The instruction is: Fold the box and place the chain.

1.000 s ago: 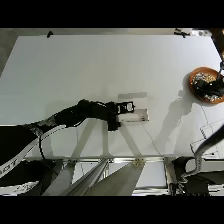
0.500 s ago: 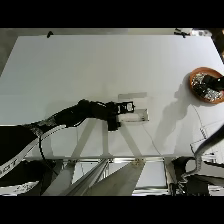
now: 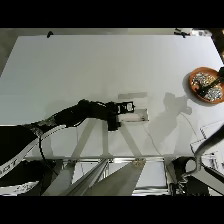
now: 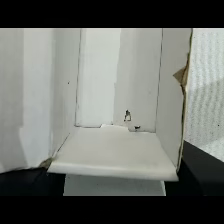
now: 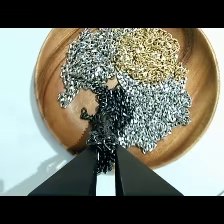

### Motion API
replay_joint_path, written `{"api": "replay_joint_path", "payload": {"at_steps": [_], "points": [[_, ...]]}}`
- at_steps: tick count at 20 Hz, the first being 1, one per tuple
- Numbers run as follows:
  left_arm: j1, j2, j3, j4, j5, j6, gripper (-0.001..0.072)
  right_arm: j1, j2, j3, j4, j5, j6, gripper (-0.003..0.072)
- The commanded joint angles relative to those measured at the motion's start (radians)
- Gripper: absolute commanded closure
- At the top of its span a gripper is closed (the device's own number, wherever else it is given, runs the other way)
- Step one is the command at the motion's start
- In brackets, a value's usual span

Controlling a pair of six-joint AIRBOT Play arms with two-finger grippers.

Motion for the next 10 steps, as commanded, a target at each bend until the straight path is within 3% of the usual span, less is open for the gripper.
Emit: {"api": "replay_joint_path", "payload": {"at_steps": [1, 10], "points": [[0.000, 0.001, 0.000, 0.000, 0.000, 0.000, 0.0365, 0.000, 0.135, 0.001, 0.063, 0.110, -0.085, 0.0672], [0.000, 0.001, 0.000, 0.000, 0.000, 0.000, 0.0365, 0.000, 0.414, 0.001, 0.378, 0.311, -0.202, 0.0671]]}}
